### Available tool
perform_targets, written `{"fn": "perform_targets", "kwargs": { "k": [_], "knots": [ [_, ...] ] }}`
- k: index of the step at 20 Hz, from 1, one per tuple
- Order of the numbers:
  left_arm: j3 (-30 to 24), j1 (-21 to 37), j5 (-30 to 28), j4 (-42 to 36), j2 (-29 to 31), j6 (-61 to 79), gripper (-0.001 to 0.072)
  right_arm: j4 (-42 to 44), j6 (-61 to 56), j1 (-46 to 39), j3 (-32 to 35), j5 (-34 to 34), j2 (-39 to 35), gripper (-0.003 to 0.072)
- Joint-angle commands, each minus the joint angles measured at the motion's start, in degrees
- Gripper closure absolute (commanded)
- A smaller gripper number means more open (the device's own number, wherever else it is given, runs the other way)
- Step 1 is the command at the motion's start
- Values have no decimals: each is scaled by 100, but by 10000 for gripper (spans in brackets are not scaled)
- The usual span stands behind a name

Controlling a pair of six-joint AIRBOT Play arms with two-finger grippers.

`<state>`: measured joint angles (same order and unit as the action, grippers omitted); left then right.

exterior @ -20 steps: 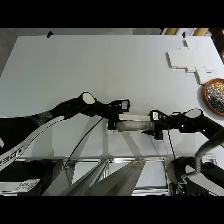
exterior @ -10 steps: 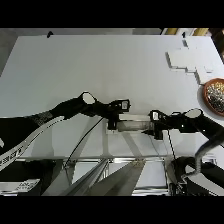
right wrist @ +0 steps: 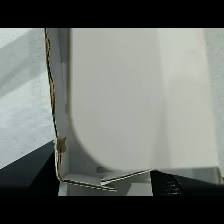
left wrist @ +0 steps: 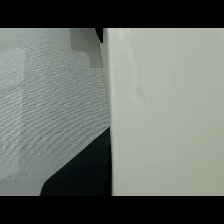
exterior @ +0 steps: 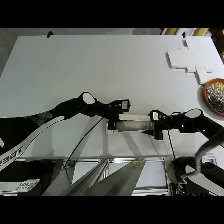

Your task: Fold the box and place the chain.

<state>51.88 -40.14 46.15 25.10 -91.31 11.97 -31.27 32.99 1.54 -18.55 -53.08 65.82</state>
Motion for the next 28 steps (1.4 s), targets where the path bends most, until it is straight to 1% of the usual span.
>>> {"fn": "perform_targets", "kwargs": {
  "k": [1,2,3,4,5,7,12,13,14,15,16,17,19,21,23,24,26,28],
  "knots": [
    [2,9,81,-37,52,0,505,2,-2,0,0,-9,2,344],
    [2,24,74,-35,111,0,333,2,-2,0,0,-9,2,344],
    [2,48,44,7,177,0,217,2,-2,0,0,-7,2,344],
    [2,98,15,114,249,0,154,2,-2,0,0,-11,2,344],
    [2,164,15,278,330,-7,134,2,-2,0,0,-9,2,344],
    [2,350,57,704,505,-328,134,2,-2,0,0,-9,2,344],
    [2,815,455,1904,1185,-1547,142,2,-2,0,0,-9,2,344],
    [2,828,540,2122,1357,-1749,180,2,-2,0,0,-9,2,344],
    [2,817,662,2365,1556,-1915,282,2,-2,0,0,-9,2,344],
    [2,772,820,2557,1740,-1985,412,2,-2,0,0,-9,2,344],
    [2,697,1003,2712,1937,-1996,602,2,-2,0,0,-9,2,344],
    [2,592,1189,2745,2103,-2002,701,2,-2,0,0,-9,2,344],
    [2,251,1327,2750,2299,-2544,705,2,-2,0,0,-9,2,344],
    [2,-286,1318,2876,2312,-3143,705,2,-2,0,0,-9,2,344],
    [2,-879,1200,3038,2210,-3593,702,2,-2,0,0,-9,2,344],
    [2,-1152,1027,3027,2129,-3720,702,2,-2,0,0,-9,2,344],
    [2,-1408,365,2879,1950,-3799,702,2,-2,0,0,-9,2,344],
    [2,-1458,-748,2597,1812,-3803,702,2,-2,0,0,-9,2,344]
  ]
}}
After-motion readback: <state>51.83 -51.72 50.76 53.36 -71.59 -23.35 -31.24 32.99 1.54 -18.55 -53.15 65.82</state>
